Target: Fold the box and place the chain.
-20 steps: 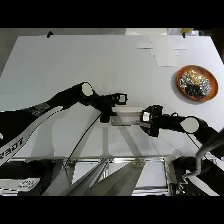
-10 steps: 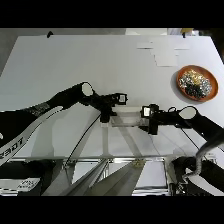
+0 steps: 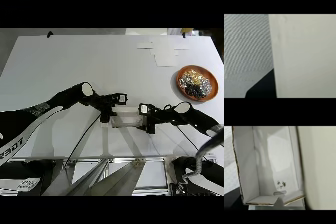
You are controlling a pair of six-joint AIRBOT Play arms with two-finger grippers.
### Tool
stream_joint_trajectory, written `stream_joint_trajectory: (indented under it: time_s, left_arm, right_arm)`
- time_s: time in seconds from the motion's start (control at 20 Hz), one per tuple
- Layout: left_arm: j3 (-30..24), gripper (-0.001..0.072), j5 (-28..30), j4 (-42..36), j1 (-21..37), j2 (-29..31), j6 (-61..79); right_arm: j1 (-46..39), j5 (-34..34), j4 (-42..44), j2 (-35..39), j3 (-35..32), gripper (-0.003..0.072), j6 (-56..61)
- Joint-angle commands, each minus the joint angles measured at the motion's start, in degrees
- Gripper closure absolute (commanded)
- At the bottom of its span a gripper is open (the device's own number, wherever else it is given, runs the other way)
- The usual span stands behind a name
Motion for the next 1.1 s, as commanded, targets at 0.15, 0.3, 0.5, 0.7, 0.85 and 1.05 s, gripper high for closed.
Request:
stream_joint_trajectory:
  time_s: [0.15, 0.3, 0.5, 0.7, 0.85, 1.05]
  left_arm:
    - [0.0, 0.0699, 0.0, 0.0, 0.0, 0.0, 0.0]
    - [0.0, 0.0699, 0.0, 0.0, 0.0, 0.0, 0.0]
    - [0.0, 0.0699, 0.0, 0.0, 0.0, 0.0, 0.0]
    - [0.0, 0.0699, 0.0, 0.0, 0.0, 0.0, 0.0]
    - [0.0, 0.0699, 0.0, 0.0, 0.0, 0.0, 0.0]
    - [0.0, 0.0699, 0.0, 0.0, 0.0, 0.0, 0.0]
  right_arm:
    - [0.0, -0.1, 0.4, -0.4, 0.1, 0.023, -0.2]
    - [0.0, -0.2, 0.2, -1.1, 0.1, 0.0266, -1.7]
    - [0.0, -0.2, 0.2, -1.6, 0.1, 0.0291, -1.7]
    - [0.0, -0.2, 0.2, -1.6, 0.1, 0.0351, -1.6]
    - [0.0, -0.1, 0.2, -1.6, 0.1, 0.0349, -1.6]
    - [0.0, -0.1, 0.2, -1.6, 0.1, 0.0349, -1.6]
